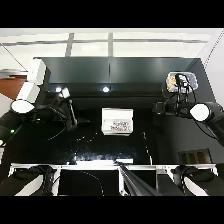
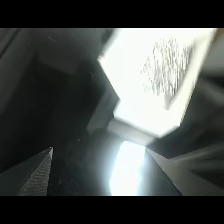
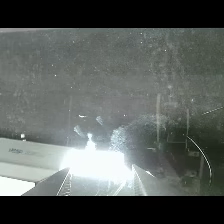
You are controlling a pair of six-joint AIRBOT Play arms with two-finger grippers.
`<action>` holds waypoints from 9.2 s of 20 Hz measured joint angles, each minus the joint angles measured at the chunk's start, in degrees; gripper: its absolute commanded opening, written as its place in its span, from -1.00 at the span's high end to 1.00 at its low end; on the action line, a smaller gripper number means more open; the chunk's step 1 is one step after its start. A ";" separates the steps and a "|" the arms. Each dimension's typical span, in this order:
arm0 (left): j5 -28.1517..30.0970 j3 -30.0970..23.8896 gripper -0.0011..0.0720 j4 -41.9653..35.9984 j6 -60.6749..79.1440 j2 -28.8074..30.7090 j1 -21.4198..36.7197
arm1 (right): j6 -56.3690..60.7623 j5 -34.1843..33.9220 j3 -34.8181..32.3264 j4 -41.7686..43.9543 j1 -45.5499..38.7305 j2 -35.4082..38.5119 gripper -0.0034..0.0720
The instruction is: Fold the box and place the chain.
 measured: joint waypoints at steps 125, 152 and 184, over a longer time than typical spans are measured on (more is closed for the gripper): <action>4.83 5.97 -0.12 -1.36 9.64 -19.76 -15.30 | -59.36 20.46 19.89 13.53 20.00 -18.62 -0.17; 4.85 5.97 -0.12 -1.36 9.60 -19.76 -15.30 | -56.52 19.04 18.86 10.51 20.31 -18.56 0.57; 4.83 5.97 -0.12 -1.36 9.49 -19.76 -15.30 | -54.95 19.15 17.00 10.23 20.31 -18.64 0.20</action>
